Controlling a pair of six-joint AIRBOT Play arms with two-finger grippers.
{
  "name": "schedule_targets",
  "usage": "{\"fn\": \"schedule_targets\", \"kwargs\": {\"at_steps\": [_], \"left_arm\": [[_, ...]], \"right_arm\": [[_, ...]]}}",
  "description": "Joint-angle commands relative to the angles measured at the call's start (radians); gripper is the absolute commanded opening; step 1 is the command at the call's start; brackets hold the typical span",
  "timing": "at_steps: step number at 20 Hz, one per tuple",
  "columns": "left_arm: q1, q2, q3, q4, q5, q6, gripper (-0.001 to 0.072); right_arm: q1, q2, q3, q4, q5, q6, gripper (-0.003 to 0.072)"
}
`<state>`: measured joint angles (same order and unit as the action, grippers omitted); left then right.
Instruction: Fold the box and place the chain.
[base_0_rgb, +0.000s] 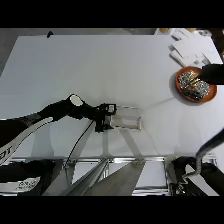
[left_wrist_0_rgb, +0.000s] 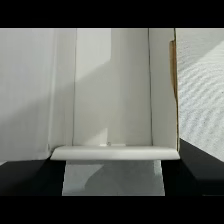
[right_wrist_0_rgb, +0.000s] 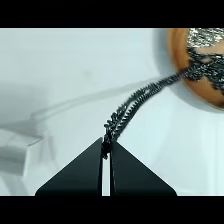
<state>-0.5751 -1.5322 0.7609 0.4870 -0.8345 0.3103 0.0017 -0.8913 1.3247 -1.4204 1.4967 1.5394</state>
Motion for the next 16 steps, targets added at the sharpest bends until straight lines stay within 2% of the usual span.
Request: {"fn": "schedule_targets", "kwargs": {"at_steps": [1, 7, 13, 16], "left_arm": [[0.0, 0.0, 0.0, 0.0, 0.0, 0.0, 0.015], [0.0, 0.0, 0.0, 0.0, 0.0, 0.0, 0.015], [0.0, 0.0, 0.0, 0.0, 0.0, 0.0, 0.015], [0.0, 0.0, 0.0, 0.0, 0.0, 0.0, 0.015]], "right_arm": [[0.132, 0.107, 0.0, 0.02, 0.04, 0.052, 0.0017], [0.414, 0.137, -0.042, 0.1, -0.003, 0.094, 0.0017], [0.683, 0.135, -0.242, 0.085, -0.223, 0.138, 0.0017], [0.749, 0.129, -0.343, 0.082, -0.392, 0.14, 0.0018]]}}
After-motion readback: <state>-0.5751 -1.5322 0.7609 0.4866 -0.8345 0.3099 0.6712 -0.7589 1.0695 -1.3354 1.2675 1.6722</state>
